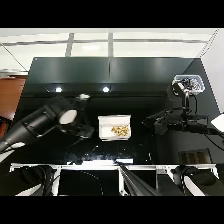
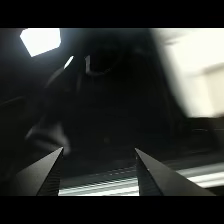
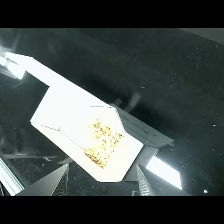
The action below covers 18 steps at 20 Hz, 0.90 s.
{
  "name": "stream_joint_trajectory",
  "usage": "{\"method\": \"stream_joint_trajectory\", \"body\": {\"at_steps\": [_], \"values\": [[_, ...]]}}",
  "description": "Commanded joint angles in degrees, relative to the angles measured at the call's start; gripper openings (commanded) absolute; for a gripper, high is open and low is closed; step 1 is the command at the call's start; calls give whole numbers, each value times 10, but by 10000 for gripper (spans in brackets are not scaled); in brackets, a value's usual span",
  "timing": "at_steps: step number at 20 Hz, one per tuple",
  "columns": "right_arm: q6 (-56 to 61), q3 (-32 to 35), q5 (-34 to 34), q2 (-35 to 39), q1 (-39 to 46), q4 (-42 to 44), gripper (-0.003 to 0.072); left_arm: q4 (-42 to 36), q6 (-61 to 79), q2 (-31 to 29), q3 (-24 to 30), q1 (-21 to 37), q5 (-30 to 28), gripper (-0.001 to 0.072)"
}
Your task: Fold the box and place the chain.
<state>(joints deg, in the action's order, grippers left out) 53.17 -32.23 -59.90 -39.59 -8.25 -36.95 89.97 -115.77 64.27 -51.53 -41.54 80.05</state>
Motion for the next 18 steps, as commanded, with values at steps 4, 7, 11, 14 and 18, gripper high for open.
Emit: {"method": "stream_joint_trajectory", "body": {"at_steps": [4,7,11,14,18], "values": [[0,0,7,0,0,-2,499,-252,355,-101,182,223,-234,508],[0,0,-1,0,0,-2,500,-511,740,-61,218,331,-171,510],[0,0,-2,0,0,-4,500,-543,958,-18,219,367,-159,720],[0,0,-2,0,0,-7,499,-482,1099,-15,220,349,-214,720],[0,0,0,0,0,-12,500,-485,1304,-2,217,295,-229,720]]}}
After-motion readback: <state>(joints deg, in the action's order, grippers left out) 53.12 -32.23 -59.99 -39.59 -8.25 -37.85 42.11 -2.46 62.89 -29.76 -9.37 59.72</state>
